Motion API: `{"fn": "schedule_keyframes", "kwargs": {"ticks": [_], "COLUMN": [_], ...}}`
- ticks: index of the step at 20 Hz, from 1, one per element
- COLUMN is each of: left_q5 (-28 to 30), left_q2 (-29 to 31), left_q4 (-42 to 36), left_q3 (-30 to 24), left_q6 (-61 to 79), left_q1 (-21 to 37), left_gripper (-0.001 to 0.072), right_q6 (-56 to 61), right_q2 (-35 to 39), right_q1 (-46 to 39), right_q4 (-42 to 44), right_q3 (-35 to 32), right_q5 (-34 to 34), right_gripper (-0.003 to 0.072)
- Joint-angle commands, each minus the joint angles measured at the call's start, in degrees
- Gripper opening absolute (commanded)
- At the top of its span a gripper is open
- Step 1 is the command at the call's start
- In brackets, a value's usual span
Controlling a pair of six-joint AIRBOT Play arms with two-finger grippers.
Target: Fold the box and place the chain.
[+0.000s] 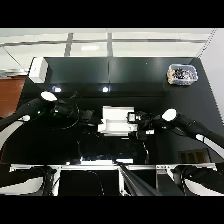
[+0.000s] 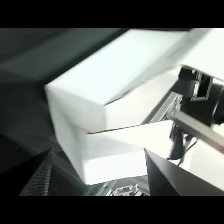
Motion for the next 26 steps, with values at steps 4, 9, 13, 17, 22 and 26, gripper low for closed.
{"fn": "schedule_keyframes", "kwargs": {"ticks": [4,9,13,17,22,26], "left_q5": [0.22,2.29,4.94,6.67,7.32,7.52], "left_q2": [-0.02,0.09,0.09,0.09,0.09,0.07], "left_q4": [10.99,14.88,16.39,20.41,21.27,21.27], "left_q3": [7.43,9.70,9.97,9.99,10.03,10.03], "left_q6": [-15.30,-22.14,-24.98,-28.87,-29.59,-29.81], "left_q1": [-7.61,-11.47,-13.99,-14.84,-14.84,-14.84], "left_gripper": [0.0460,0.0460,0.0456,0.0456,0.0456,0.0456], "right_q6": [0.00,0.00,0.00,0.00,0.00,0.00], "right_q2": [-0.02,-0.02,-0.02,-0.02,-0.02,-0.02], "right_q1": [0.04,0.04,0.04,0.04,0.04,0.04], "right_q4": [0.02,0.02,0.02,0.02,0.02,0.02], "right_q3": [0.04,0.04,0.04,0.04,0.04,0.04], "right_q5": [0.02,0.02,0.02,0.02,0.02,0.02], "right_gripper": [0.0017,0.0017,0.0017,0.0017,0.0017,0.0017]}}
